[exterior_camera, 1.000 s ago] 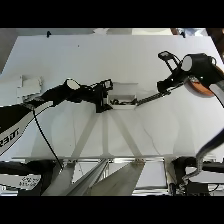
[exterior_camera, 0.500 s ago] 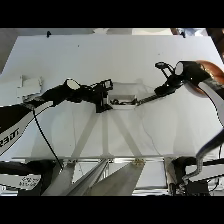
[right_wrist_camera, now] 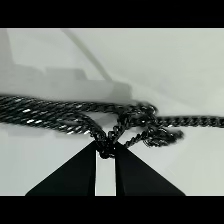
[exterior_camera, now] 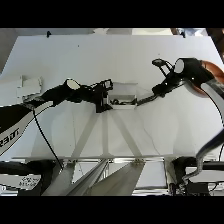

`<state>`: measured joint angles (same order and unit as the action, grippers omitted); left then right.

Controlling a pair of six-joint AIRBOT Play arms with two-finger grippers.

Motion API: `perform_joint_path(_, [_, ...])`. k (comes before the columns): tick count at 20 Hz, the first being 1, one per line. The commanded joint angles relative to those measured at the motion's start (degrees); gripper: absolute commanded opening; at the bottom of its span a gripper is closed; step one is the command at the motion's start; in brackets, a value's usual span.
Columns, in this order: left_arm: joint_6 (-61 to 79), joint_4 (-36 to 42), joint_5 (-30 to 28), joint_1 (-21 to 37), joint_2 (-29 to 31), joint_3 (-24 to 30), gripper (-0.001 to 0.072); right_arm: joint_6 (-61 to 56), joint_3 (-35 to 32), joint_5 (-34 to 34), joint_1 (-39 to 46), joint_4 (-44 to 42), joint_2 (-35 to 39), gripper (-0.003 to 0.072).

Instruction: Fold the box and place the chain.

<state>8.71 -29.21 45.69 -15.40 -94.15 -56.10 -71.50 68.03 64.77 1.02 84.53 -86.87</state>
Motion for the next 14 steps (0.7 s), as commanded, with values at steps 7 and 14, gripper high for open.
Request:
perform_joint_path(7, [0.02,0.0,-0.04,-0.04,0.0,-0.02,0.0236,-0.02,0.11,2.27,-14.88,-6.54,10.54,0.0011])
perform_joint_path(14, [0.02,0.0,-0.02,-0.04,0.0,-0.02,0.0236,0.0,0.11,-13.05,-26.03,-18.27,10.54,0.0011])
